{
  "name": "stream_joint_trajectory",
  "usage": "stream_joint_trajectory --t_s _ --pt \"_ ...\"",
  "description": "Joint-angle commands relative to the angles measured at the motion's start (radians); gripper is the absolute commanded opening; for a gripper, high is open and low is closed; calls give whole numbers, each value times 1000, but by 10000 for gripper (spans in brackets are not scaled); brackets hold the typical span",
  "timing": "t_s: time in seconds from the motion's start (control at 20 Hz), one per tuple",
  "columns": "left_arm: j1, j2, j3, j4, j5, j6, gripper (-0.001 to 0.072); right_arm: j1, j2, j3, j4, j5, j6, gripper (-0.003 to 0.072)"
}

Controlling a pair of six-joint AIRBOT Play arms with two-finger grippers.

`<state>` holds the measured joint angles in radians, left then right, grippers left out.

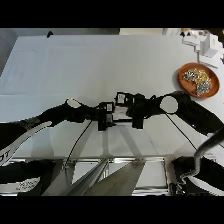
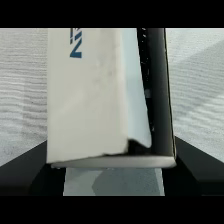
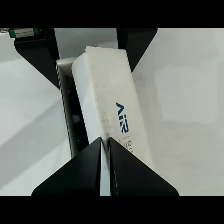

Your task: Fold the box and place the chain.

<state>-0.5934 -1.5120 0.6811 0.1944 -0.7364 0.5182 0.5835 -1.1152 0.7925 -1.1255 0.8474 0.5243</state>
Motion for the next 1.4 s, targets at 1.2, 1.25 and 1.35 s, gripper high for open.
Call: stream_joint_trajectory --t_s 1.2,1.25,1.35 --pt "-1 1 0 0 -1 1 254 -2 126 -55 136 -19 -8 287" --pt "-1 1 0 0 0 1 254 -16 124 -56 199 -21 -11 206" --pt "-1 1 0 1 -1 1 254 -62 110 -82 399 -32 -104 21"
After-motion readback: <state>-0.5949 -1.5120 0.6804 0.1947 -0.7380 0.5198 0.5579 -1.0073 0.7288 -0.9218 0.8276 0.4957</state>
